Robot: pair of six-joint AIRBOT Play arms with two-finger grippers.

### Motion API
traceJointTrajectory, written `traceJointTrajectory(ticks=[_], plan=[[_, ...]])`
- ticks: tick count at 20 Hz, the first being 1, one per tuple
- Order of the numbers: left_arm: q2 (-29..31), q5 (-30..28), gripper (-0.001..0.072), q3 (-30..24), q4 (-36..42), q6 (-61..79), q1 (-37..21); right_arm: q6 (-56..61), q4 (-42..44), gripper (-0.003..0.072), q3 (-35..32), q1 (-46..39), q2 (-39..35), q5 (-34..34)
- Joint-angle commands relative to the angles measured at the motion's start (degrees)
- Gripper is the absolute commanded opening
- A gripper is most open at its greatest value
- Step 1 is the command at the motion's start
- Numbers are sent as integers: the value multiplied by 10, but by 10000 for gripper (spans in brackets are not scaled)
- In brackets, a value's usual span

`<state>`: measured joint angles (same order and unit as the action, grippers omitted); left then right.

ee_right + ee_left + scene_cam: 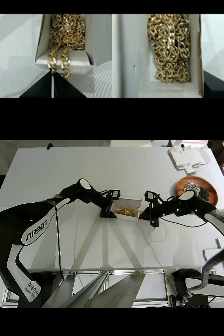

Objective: Fold the box and place the chain.

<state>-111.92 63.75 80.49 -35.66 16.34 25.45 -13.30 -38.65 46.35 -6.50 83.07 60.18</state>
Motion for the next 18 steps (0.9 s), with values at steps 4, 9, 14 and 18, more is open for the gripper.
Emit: traceJointTrajectory(ticks=[4, 9, 14, 18], plan=[[0, -1, 151, 1, 1, 0, 0, 31, -30, 11, 0, 1, -17, 0], [0, -1, 151, 0, 1, 0, 0, 97, -113, 11, 0, 0, -60, -13], [0, -1, 151, 0, 1, 0, 0, 120, -89, 12, 9, 1, -120, -10], [0, -1, 151, 1, 1, 0, 0, 141, 32, 13, 49, 5, -148, -8]])
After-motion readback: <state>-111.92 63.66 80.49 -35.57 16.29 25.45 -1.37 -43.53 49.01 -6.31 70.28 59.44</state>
